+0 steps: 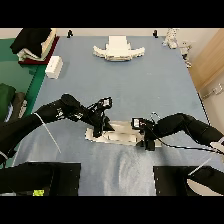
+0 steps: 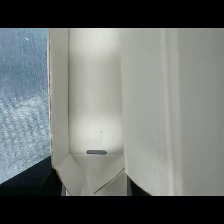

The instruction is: Fold the box.

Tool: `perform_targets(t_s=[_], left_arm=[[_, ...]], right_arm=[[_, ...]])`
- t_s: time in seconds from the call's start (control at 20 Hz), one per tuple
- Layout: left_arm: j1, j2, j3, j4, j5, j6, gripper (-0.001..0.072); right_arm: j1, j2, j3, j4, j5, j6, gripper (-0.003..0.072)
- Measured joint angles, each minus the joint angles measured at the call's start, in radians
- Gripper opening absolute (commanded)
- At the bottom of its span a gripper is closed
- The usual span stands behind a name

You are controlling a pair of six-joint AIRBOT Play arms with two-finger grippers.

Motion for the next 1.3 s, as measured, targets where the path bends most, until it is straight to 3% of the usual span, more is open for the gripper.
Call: perform_targets(t_s=[0.45, 0.95, 1.0, 1.05, 1.1, 1.3], left_arm=[[0.001, 0.000, 0.000, -0.001, 0.002, -0.002, 0.0014], [0.001, 0.000, 0.000, 0.000, 0.000, -0.002, 0.0016], [0.001, 0.000, 0.000, 0.000, 0.000, -0.003, 0.0077], [0.001, 0.000, 0.000, 0.013, 0.010, -0.002, 0.0260], [0.000, -0.002, -0.003, 0.039, 0.010, -0.002, 0.0292], [0.003, 0.001, -0.001, 0.010, 0.035, -0.029, 0.0294]], right_arm=[[0.001, -0.001, 0.005, -0.005, 0.069, -0.001, 0.0512], [0.000, -0.001, 0.008, -0.004, 0.065, 0.000, 0.0512], [0.000, -0.001, 0.008, -0.004, 0.063, 0.000, 0.0511], [0.000, -0.001, 0.009, -0.003, 0.060, 0.000, 0.0512], [0.000, -0.001, 0.009, -0.003, 0.060, 0.000, 0.0511], [0.000, -0.001, 0.009, -0.003, 0.057, 0.001, 0.0512]])
